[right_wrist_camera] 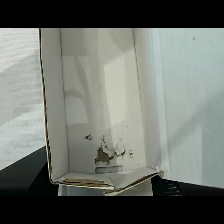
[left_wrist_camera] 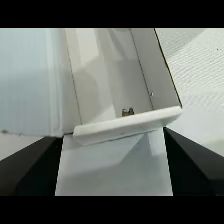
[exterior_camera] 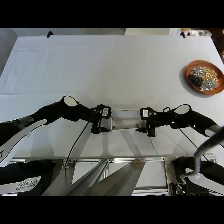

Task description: Fold the box and place the chain.

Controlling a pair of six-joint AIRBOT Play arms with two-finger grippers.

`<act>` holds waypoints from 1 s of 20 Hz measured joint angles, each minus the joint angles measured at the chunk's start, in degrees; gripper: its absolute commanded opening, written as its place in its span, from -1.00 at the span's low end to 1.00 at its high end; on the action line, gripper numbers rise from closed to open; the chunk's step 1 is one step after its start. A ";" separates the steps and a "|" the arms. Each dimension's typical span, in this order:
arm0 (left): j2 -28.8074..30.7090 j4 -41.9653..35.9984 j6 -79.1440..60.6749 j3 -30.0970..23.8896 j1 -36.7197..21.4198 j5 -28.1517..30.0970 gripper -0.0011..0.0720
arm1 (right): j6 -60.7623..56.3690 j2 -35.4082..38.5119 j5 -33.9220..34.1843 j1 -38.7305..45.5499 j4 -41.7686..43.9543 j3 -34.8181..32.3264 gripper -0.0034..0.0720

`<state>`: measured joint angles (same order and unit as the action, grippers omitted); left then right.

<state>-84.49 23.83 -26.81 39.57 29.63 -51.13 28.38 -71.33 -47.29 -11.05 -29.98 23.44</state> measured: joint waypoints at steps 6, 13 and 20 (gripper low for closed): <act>0.02 1.99 4.35 0.00 -0.96 -1.18 0.94 | 0.02 0.00 0.00 0.00 0.00 0.00 -0.07; 0.02 0.33 7.19 0.00 0.96 -0.09 0.94 | 0.07 0.00 -0.02 0.00 0.00 0.00 -0.07; -1.09 -1.88 7.85 0.00 2.95 2.38 0.92 | 0.07 0.00 -0.02 0.00 -0.02 0.00 -0.07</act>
